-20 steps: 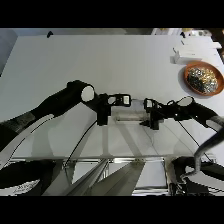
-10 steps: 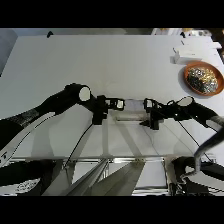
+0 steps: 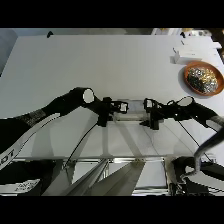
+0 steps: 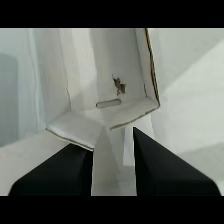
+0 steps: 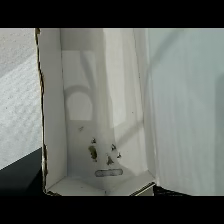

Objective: Fold the box and place the chain.

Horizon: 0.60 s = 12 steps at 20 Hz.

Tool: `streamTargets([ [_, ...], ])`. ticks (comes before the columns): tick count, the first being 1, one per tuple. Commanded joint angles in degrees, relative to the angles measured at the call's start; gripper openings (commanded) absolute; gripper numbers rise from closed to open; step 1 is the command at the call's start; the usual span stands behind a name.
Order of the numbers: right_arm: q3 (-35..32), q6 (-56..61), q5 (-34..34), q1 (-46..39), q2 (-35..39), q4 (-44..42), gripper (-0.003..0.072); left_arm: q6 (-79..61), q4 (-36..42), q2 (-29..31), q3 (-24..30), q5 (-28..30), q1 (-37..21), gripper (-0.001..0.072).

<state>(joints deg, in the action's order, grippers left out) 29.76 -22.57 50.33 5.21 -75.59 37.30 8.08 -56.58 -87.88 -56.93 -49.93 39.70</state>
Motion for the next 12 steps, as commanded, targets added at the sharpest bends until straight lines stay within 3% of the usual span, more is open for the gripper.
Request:
streamTargets([
  [1,0.00,0.02,0.00,0.02,0.04,0.00,0.0339,-0.39,1.92,-0.68,0.02,3.06,1.16,0.0272],
  [3,0.00,0.02,0.00,0.02,0.04,0.00,0.0339,-0.39,3.04,-0.87,0.02,3.43,1.73,0.0269],
  [4,0.00,0.02,0.00,0.02,0.04,0.00,0.0339,-0.37,3.23,-1.01,0.02,3.74,1.86,0.0208],
  [5,0.00,0.02,0.00,0.02,0.04,0.00,0.0339,-0.37,3.43,-1.07,0.02,4.07,1.99,0.0100],
  [6,0.00,0.02,0.00,0.02,0.04,0.00,0.0339,-0.37,4.02,-1.16,0.02,4.57,2.12,0.0066],
  [12,0.00,0.02,0.00,0.02,0.04,0.00,0.0339,-0.31,8.15,-1.33,0.02,6.64,3.63,0.0069],
])
